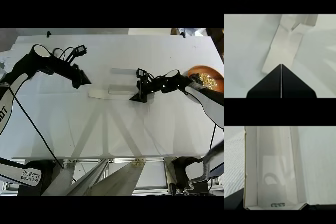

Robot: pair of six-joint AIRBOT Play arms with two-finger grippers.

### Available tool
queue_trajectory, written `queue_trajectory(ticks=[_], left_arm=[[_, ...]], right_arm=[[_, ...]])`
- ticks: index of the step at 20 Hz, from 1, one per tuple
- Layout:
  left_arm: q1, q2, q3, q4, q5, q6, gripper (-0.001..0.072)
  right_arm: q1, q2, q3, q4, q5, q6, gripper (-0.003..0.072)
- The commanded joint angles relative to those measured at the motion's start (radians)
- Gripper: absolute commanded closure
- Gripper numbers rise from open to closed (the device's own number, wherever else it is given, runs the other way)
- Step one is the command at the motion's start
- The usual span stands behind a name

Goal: Fold the box and place the chain.

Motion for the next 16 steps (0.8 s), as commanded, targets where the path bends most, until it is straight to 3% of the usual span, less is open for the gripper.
queue_trajectory(ticks=[1, 8, 16], left_arm=[[0.014, 0.005, -0.008, 0.201, 0.004, -0.343, 0.0701], [-0.023, 0.004, -0.102, 0.237, 0.107, -0.517, 0.0697], [-0.060, -0.020, -0.105, 0.146, 0.132, -0.532, 0.0698]], right_arm=[[0.000, 0.000, 0.000, 0.000, 0.001, 0.000, 0.0194], [0.000, 0.000, 0.000, 0.000, 0.001, 0.000, 0.0194], [0.000, 0.000, 0.000, 0.000, 0.001, 0.000, 0.0194]])
